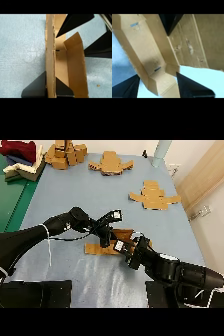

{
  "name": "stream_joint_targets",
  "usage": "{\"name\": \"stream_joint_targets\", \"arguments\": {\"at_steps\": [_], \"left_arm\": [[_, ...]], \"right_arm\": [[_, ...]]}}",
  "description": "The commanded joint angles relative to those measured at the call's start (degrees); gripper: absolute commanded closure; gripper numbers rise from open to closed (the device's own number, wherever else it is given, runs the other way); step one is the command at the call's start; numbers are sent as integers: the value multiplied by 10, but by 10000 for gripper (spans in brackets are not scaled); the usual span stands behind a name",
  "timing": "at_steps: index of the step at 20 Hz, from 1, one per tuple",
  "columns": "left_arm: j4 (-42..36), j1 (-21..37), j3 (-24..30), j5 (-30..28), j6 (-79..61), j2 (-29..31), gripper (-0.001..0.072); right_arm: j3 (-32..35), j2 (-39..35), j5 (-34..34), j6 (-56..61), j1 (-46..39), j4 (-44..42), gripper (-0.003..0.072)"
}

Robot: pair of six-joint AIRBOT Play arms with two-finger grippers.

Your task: Fold the box.

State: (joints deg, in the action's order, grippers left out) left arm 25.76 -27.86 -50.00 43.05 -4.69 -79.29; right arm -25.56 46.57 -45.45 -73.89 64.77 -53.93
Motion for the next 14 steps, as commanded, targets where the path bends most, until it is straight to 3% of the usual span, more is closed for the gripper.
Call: {"name": "stream_joint_targets", "arguments": {"at_steps": [1, 4, 9, 12, 14], "left_arm": [[0, 0, 0, 0, 0, 0, 697], [0, 0, 0, 0, 0, 0, 698], [0, 0, 0, 0, 0, 0, 698], [0, 0, 0, 0, 0, 0, 697], [0, 0, 0, 0, 0, 0, 698]], "right_arm": [[0, -14, 8, 0, -23, 7, -34], [2, -41, 47, -142, -81, -68, -34], [0, -47, 106, -531, -251, -363, -34], [-5, -36, 100, -767, -347, -561, -34], [-18, 2, 63, -860, -389, -647, -34]]}}
